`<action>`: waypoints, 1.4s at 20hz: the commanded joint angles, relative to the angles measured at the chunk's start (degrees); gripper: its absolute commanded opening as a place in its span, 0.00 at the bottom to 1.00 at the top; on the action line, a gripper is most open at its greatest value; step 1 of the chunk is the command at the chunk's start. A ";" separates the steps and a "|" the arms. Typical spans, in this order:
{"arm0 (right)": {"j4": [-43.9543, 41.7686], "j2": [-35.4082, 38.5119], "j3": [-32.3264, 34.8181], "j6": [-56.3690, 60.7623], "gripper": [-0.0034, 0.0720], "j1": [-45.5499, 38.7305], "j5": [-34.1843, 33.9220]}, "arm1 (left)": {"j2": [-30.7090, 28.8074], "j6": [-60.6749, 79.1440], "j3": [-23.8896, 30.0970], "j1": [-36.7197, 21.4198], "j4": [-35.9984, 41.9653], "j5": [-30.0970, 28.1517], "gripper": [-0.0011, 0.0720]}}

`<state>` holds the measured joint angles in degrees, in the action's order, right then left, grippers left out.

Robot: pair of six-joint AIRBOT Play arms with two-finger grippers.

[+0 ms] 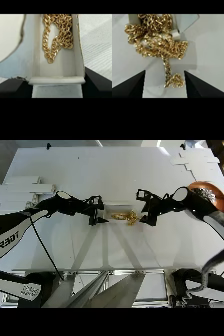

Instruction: Fold the box and place the chain.

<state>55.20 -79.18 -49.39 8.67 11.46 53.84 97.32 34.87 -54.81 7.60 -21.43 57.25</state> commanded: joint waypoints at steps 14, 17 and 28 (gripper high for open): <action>-7.13 -9.31 0.15 -3.74 0.06 3.76 -8.22 | -0.02 -0.02 -0.07 0.00 0.07 0.02 0.46; -5.35 -7.06 0.15 2.97 0.06 3.76 -8.20 | -0.02 -0.02 -0.07 0.02 0.00 0.00 0.46; -5.86 8.59 0.11 9.29 0.06 3.78 -7.80 | -0.02 -0.02 -0.07 0.00 0.02 0.00 0.46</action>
<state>50.63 -74.06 -49.21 15.88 15.22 45.78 97.30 34.85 -54.83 7.60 -21.43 57.25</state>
